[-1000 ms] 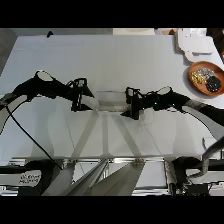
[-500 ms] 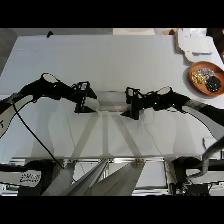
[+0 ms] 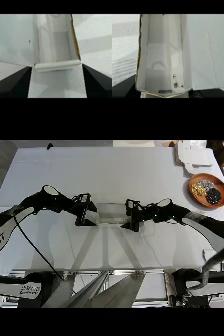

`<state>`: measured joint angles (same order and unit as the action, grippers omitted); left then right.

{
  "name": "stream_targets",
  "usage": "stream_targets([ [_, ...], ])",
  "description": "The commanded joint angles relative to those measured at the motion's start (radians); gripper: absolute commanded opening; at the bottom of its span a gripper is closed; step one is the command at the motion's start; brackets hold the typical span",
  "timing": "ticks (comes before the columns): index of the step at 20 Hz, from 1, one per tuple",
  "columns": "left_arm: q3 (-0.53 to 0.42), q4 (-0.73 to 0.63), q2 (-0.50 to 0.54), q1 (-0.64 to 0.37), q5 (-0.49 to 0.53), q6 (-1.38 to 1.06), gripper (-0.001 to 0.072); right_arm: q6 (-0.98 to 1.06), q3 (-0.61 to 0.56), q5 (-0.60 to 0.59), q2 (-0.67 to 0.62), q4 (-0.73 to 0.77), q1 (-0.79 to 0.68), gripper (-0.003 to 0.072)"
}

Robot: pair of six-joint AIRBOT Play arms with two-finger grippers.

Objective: Fold the box and place the chain.

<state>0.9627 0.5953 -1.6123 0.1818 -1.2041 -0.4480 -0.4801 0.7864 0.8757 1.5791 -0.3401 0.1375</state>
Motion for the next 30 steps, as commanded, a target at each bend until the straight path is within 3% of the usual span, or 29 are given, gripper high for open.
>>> stream_targets([
  [1,-0.001,0.001,-0.003,0.001,0.003,0.049,0.0709,0.000,0.001,0.000,0.000,0.000,0.000,0.0517],
  [11,-0.001,0.021,-0.007,0.027,0.007,0.048,0.0709,0.000,0.001,0.000,0.000,0.000,0.000,0.0517],
  [21,-0.001,0.019,-0.076,0.074,0.140,0.115,0.0707,0.000,0.001,0.000,0.000,0.000,0.000,0.0517],
  [30,0.000,0.004,-0.086,0.075,0.154,0.123,0.0697,0.000,0.001,0.000,0.000,0.000,0.000,0.0517],
])
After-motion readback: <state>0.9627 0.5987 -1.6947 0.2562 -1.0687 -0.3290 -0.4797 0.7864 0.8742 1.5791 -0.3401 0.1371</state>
